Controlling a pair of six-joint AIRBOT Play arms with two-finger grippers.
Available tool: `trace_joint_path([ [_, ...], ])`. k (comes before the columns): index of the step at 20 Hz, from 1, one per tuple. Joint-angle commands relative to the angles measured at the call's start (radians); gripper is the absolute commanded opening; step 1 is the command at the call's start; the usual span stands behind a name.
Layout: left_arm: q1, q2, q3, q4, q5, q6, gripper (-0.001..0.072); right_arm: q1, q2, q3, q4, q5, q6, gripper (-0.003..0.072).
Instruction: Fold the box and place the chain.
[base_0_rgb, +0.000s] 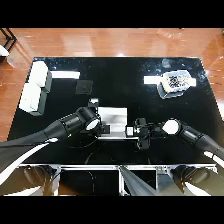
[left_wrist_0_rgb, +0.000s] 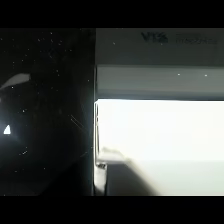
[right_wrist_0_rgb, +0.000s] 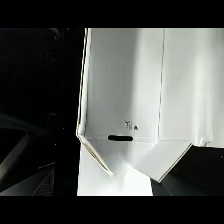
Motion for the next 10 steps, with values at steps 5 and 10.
trace_joint_path([
  [5,0.0,-0.01,0.001,0.003,-0.004,0.0,0.0019,0.0,-0.009,0.001,0.096,-0.056,0.0,0.0545],
  [10,0.0,-0.01,0.001,0.003,-0.003,0.0,0.0019,0.0,-0.012,0.001,0.163,-0.056,0.008,0.0186],
])
